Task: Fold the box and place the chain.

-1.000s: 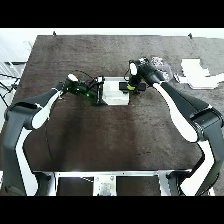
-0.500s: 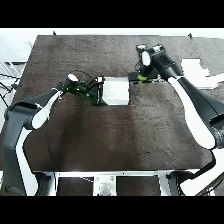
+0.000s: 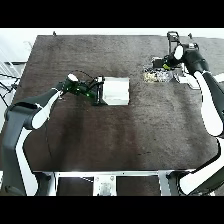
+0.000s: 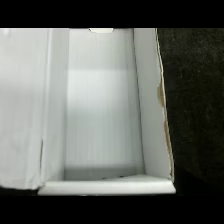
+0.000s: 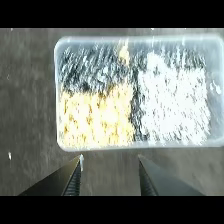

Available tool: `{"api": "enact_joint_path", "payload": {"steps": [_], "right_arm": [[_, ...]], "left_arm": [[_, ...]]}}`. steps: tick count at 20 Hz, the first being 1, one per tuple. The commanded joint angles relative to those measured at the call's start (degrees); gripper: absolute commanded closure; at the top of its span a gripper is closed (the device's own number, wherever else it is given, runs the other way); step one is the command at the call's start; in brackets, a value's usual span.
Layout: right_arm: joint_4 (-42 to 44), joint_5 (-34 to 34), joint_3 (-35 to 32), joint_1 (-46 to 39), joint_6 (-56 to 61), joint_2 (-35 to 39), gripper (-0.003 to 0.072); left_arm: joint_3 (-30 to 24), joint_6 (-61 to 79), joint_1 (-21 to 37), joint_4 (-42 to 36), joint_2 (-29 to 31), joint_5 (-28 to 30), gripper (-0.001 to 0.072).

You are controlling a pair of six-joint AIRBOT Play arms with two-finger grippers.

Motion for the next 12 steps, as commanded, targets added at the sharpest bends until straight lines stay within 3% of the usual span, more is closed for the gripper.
{"api": "enact_joint_path", "payload": {"steps": [1,8,10,12], "right_arm": [[11.0,-6.0,0.5,-3.8,-10.7,-3.9,0.0295],[17.2,-2.5,5.0,-3.9,-16.0,-11.9,0.0335],[18.0,-1.6,5.0,-3.8,-17.0,-12.2,0.0407],[17.9,-1.3,5.0,-3.9,-17.0,-12.2,0.0426]], "left_arm": [[0.0,0.0,0.0,0.0,0.0,0.0,0.0176],[0.0,0.0,0.0,0.0,0.0,0.0,0.0176],[0.0,0.0,0.0,0.0,0.0,0.0,0.0176],[0.0,0.0,0.0,0.0,0.0,0.0,0.0176]]}}
